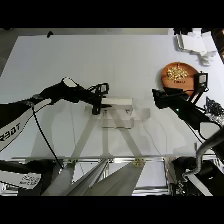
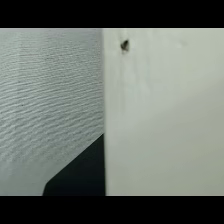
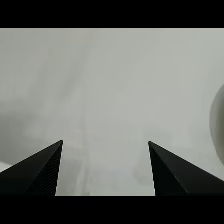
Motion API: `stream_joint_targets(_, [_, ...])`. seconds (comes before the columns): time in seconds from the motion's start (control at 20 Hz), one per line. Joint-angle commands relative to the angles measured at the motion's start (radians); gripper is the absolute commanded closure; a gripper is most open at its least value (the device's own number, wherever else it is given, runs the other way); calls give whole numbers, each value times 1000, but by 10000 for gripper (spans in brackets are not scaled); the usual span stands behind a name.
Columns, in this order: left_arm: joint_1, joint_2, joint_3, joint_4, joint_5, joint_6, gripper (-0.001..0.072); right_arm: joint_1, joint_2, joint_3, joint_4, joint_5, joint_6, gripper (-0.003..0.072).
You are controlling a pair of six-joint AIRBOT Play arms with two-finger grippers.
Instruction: Fold the box and place the chain.
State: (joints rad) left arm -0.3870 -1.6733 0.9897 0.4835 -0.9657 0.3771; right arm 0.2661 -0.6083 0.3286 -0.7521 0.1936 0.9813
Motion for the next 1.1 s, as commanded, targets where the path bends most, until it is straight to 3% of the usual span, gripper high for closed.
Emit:
stream_joint_targets(0.0, [-1,-1,-1,6,8,-3,704,0,0,3,-91,142,-69,104])
stream_joint_targets(0.15, [-1,0,-1,6,8,-3,704,1,-1,3,-115,356,-286,104])
stream_joint_targets(0.3, [-1,0,-1,6,8,-3,704,1,-1,3,-115,454,-577,104])
stream_joint_targets(0.5, [-1,0,-1,6,8,-3,704,1,-6,3,-110,462,-800,104])
stream_joint_targets(0.7, [-1,0,-1,6,8,-3,704,1,-45,3,-6,478,-1052,105])
stream_joint_targets(0.95, [-1,0,-1,6,8,-3,704,0,-298,3,150,538,-1280,103])
stream_joint_targets(1.05, [-1,0,-1,6,8,-3,704,1,-372,3,243,497,-1302,44])
